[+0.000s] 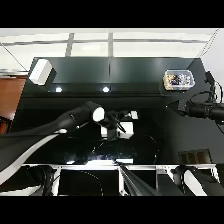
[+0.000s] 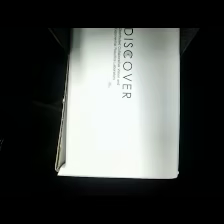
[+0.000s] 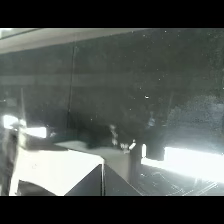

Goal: Fold the box and place the chain.

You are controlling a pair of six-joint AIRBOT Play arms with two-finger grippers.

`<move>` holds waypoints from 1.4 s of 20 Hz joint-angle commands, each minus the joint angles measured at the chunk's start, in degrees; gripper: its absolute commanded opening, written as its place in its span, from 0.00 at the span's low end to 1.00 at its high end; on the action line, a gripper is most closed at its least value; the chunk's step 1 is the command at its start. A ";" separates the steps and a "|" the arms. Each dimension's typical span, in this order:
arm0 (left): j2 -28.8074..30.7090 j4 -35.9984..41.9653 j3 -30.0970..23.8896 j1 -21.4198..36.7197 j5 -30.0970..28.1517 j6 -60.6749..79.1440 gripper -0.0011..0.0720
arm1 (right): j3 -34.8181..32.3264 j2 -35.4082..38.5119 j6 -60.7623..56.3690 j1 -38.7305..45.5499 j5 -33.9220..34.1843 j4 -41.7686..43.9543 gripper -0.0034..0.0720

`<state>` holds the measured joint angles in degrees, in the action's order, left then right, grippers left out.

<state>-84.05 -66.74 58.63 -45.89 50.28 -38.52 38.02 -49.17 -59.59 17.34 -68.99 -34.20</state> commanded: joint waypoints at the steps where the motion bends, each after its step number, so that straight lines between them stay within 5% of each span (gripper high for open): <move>1: 3.82 -3.37 -0.09 9.55 9.79 -8.79 0.38 | 0.04 0.02 -0.02 0.02 -0.02 0.02 0.06; 6: 11.32 -3.37 -4.09 37.24 17.99 -17.62 0.38 | 0.04 0.02 0.00 0.02 0.04 -0.02 0.06; 10: 16.35 -3.19 -7.91 63.01 17.59 -19.28 0.38 | 0.04 0.02 0.00 0.02 0.17 0.00 0.06; 13: 15.56 0.11 -7.72 75.60 13.81 -18.53 0.38 | 0.04 0.02 0.00 0.02 0.17 0.02 0.06; 19: 6.19 1.20 -2.43 75.25 -4.59 -5.40 0.38 | 0.04 0.02 -0.02 0.02 0.66 0.00 0.06; 28: -10.21 0.61 11.80 70.27 -8.26 -2.54 0.41 | 0.04 0.02 -0.04 0.02 0.68 0.02 0.06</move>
<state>-90.30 -65.56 66.85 25.71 44.64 -41.52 38.02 -49.17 -59.59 17.34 -68.31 -34.20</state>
